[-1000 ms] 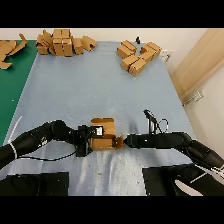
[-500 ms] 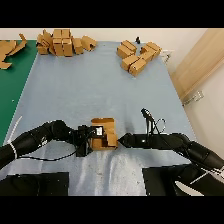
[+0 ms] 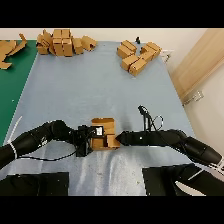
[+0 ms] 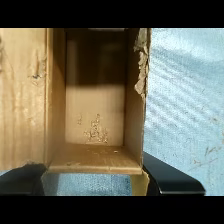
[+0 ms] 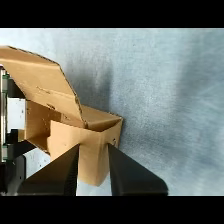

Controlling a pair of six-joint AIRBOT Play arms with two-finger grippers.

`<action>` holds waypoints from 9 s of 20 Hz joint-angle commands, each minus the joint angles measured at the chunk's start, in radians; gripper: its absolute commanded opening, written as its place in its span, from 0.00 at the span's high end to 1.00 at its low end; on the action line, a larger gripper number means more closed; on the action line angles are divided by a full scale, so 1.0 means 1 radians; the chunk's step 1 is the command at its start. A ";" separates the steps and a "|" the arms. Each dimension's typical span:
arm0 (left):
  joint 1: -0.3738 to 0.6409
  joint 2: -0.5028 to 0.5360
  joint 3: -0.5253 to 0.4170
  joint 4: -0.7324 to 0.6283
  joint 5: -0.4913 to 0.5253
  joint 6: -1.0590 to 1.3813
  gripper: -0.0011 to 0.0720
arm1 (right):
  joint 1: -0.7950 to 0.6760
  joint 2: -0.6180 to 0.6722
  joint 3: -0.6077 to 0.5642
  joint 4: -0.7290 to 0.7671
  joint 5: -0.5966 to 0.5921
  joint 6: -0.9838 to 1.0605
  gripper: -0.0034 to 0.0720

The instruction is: Fold the box.

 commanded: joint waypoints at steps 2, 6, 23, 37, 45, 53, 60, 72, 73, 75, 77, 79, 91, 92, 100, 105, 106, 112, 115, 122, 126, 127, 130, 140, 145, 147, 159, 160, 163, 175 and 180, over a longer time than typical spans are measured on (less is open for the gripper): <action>0.000 0.000 0.001 0.000 0.000 0.000 0.27 | 0.062 -0.135 0.089 -0.058 -0.030 0.031 0.56; 0.000 0.000 0.001 0.000 0.000 0.000 0.27 | 0.174 -0.216 0.205 -0.366 -0.085 0.314 0.56; 0.000 0.000 0.001 0.000 0.000 0.000 0.27 | 0.432 -0.484 0.603 -0.852 -0.554 0.919 0.52; 0.000 0.000 0.001 0.000 0.000 0.000 0.27 | 0.435 -0.576 0.605 -0.848 -0.554 1.010 0.95; 0.000 0.000 0.001 0.000 0.000 0.000 0.27 | 0.435 -0.550 0.674 -0.881 -0.642 1.000 0.41; 0.000 0.000 0.001 0.000 0.000 0.000 0.27 | 0.410 -0.442 0.674 -0.972 -0.761 1.007 0.41; 0.000 0.000 0.001 0.000 0.000 0.000 0.27 | 0.356 -0.436 0.640 -1.023 -0.816 0.979 0.95; 0.000 0.000 0.001 0.000 0.000 0.000 0.27 | -0.447 -0.613 0.449 0.503 -0.456 -0.614 0.95; 0.000 0.000 0.001 0.000 0.000 0.000 0.27 | -0.436 -0.670 0.475 0.525 -0.502 -0.639 0.95; 0.000 0.000 0.001 0.000 0.000 0.000 0.27 | -0.405 -0.751 0.517 0.586 -0.597 -0.724 0.95; -0.001 0.000 0.001 0.000 0.000 0.000 0.27 | -0.367 -0.781 0.521 0.623 -0.669 -0.770 0.95; -0.001 0.000 0.001 0.000 0.000 0.000 0.27 | -0.314 -0.774 0.497 0.615 -0.672 -0.793 0.95; -0.002 0.000 0.001 0.000 -0.001 0.000 0.27 | -0.077 -0.253 0.110 0.441 -0.111 -1.040 0.95; -0.002 0.000 0.001 0.000 -0.001 0.000 0.27 | -0.058 -0.249 0.110 0.406 -0.069 -1.040 0.95; -0.002 0.000 0.001 0.000 -0.002 0.000 0.27 | 0.208 -0.143 0.110 0.259 0.207 -1.074 0.95; -0.002 0.000 0.001 0.000 -0.002 0.000 0.27 | 0.272 -0.119 0.109 0.074 0.203 -1.078 0.95; -0.002 0.000 0.001 0.000 -0.001 0.000 0.27 | 0.282 -0.119 0.109 0.009 0.203 -1.078 0.95; -0.002 0.000 0.001 0.000 -0.002 0.000 0.27 | 0.286 -0.119 0.122 -0.082 0.158 -1.157 0.47; -0.002 0.000 0.001 0.000 -0.001 0.000 0.27 | 0.287 -0.119 0.123 -0.086 0.151 -1.242 0.47; -0.002 0.000 0.001 0.000 -0.002 0.000 0.27 | 0.312 -0.120 0.125 -0.094 0.128 -1.371 0.37; -0.002 0.000 0.001 0.000 -0.002 0.000 0.27 | 0.313 -0.121 0.125 -0.149 0.137 -1.384 0.37; -0.002 0.000 0.001 0.000 -0.002 0.000 0.27 | 0.317 -0.120 0.125 -0.168 0.144 -1.384 0.38; -0.002 0.000 0.001 0.000 -0.002 0.000 0.27 | 0.340 -0.120 0.126 -0.201 0.165 -1.384 0.38; -0.002 0.000 0.001 0.000 -0.001 0.000 0.27 | 0.380 -0.118 0.138 -0.251 0.200 -1.382 0.53; -0.002 0.000 0.001 0.000 -0.001 0.000 0.27 | 0.380 -0.121 0.138 -0.257 0.199 -1.357 0.54; -0.002 0.000 0.001 0.000 -0.001 0.000 0.27 | 0.380 -0.125 0.137 -0.294 0.191 -1.316 0.54; -0.002 0.000 0.001 0.000 -0.001 0.000 0.27 | 0.380 -0.135 0.138 -0.376 0.188 -1.284 0.56; -0.002 0.000 0.001 0.000 -0.001 0.000 0.27 | 0.380 -0.135 0.138 -0.383 0.188 -1.284 0.56; -0.002 0.000 0.001 0.000 -0.001 0.000 0.27 | 0.380 -0.135 0.138 -0.393 0.190 -1.284 0.57; -0.002 0.000 0.001 0.000 -0.001 0.000 0.27 | 0.403 -0.081 0.138 -0.493 0.196 -1.218 0.68; -0.002 0.000 0.001 0.000 -0.001 0.000 0.27 | 0.410 -0.076 0.138 -0.624 0.196 -1.107 0.77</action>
